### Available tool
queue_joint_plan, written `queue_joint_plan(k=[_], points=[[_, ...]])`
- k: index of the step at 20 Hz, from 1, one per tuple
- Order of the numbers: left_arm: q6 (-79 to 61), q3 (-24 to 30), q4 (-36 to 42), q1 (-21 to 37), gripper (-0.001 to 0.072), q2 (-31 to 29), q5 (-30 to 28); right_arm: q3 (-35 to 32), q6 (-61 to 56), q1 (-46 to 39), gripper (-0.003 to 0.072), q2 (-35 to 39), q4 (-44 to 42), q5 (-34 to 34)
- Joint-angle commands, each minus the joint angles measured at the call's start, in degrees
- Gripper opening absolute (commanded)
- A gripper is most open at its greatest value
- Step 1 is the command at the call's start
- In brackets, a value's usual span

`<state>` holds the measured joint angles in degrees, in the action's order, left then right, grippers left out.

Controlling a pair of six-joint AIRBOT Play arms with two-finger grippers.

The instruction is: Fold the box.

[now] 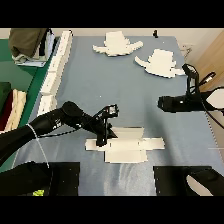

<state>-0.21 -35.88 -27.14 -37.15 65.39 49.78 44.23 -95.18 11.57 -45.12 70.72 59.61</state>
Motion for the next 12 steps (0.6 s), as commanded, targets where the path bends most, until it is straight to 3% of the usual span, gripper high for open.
queue_joint_plan(k=[1,3,6,9,10,12], points=[[0.04,-0.02,0.13,0.07,0.0018,-0.02,0.17,0.04,-0.81,1.38,0.0006,3.61,-0.94,16.35],[0.04,-0.02,0.13,0.07,0.0018,-0.02,0.17,-0.07,-3.13,4.74,0.0006,7.65,-1.01,22.62],[0.04,-0.02,0.15,0.04,0.0018,-0.02,0.20,-3.39,-0.61,14.36,0.0006,13.20,-2.21,24.70],[0.04,-0.02,0.15,0.04,0.0018,-0.02,0.17,-10.73,15.06,28.57,0.0007,16.70,-1.62,16.06],[0.04,-0.02,0.15,0.04,0.0018,-0.02,0.17,-12.96,19.78,33.46,0.0045,16.72,0.50,12.44],[0.04,-0.02,0.15,0.04,0.0018,-0.02,0.17,-16.59,26.29,41.53,0.0575,14.71,5.57,5.77]])
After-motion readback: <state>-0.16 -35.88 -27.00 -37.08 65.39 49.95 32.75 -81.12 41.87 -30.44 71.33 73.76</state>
